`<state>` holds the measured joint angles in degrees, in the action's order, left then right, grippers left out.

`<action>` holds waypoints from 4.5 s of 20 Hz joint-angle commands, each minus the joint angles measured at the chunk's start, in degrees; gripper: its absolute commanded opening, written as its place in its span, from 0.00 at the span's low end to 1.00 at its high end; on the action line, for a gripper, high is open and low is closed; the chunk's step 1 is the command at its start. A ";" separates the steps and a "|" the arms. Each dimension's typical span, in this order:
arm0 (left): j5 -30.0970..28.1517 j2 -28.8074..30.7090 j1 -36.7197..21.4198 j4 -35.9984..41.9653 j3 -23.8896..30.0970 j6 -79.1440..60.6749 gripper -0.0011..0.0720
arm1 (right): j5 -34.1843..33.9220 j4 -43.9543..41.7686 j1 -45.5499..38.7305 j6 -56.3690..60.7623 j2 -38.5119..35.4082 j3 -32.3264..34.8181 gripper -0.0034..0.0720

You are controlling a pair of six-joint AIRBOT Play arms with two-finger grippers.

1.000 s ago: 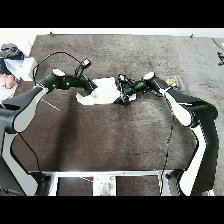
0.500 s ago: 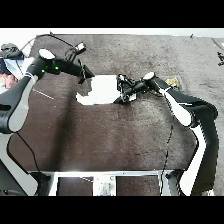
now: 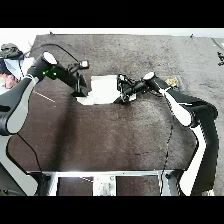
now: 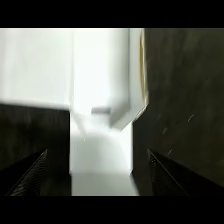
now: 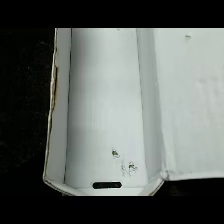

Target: Fold the box and place the chain.

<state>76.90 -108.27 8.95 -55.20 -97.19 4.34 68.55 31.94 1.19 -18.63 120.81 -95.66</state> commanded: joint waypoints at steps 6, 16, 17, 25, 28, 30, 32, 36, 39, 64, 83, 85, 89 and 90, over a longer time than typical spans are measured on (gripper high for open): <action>-7.41 -0.02 1.42 -0.26 4.74 0.33 1.00 | 0.00 0.00 -0.02 0.02 0.04 -0.04 0.54; -10.93 -0.92 1.42 5.62 7.50 -1.68 1.00 | 0.00 -0.02 -0.02 0.02 0.04 -0.04 0.54; -10.88 -0.92 1.42 5.95 7.50 -2.08 1.00 | 0.00 -0.02 -0.02 0.02 0.04 -0.04 0.54; -8.96 -1.22 1.95 5.64 7.50 -6.34 0.99 | 0.00 -0.02 -0.02 0.02 0.04 -0.04 0.54; -8.66 -1.70 1.95 6.40 7.50 -6.36 0.77 | 0.00 -0.02 -0.02 0.02 0.04 -0.04 0.54; -8.72 -1.73 1.95 6.40 7.50 -6.36 0.77 | 0.00 0.00 -0.02 0.02 0.04 -0.04 0.54; -8.72 -1.73 2.19 6.64 7.50 -6.36 0.77 | 0.02 -0.02 -0.02 0.02 0.04 -0.04 0.54; -8.92 -1.73 2.97 5.90 7.50 -6.32 0.54 | 0.00 0.00 -0.02 0.02 0.04 -0.04 0.54; -8.92 -1.75 2.97 5.90 7.50 -6.32 0.33 | 0.00 -0.02 -0.02 0.02 0.04 -0.04 0.54; -11.67 -2.89 5.95 9.31 7.30 -7.13 0.92 | 0.02 -0.02 -0.02 0.02 0.04 -0.04 0.54; -4.02 5.97 -6.19 4.57 2.08 27.61 0.02 | 0.02 0.00 -0.02 0.02 0.04 -0.04 0.54; -6.97 8.20 -10.40 4.92 5.22 38.73 0.02 | 0.00 -0.02 -0.02 0.02 0.04 -0.04 0.54; -6.62 8.39 -14.88 7.54 14.23 43.67 0.02 | 0.02 -0.02 -0.02 0.02 0.04 -0.04 0.54; -8.81 8.37 -15.30 8.87 17.05 43.76 0.02 | 0.00 0.00 -0.02 0.02 0.04 -0.04 0.54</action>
<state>71.29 -100.62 -3.75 -48.71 -86.00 42.63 68.53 31.94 1.21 -18.61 120.84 -95.66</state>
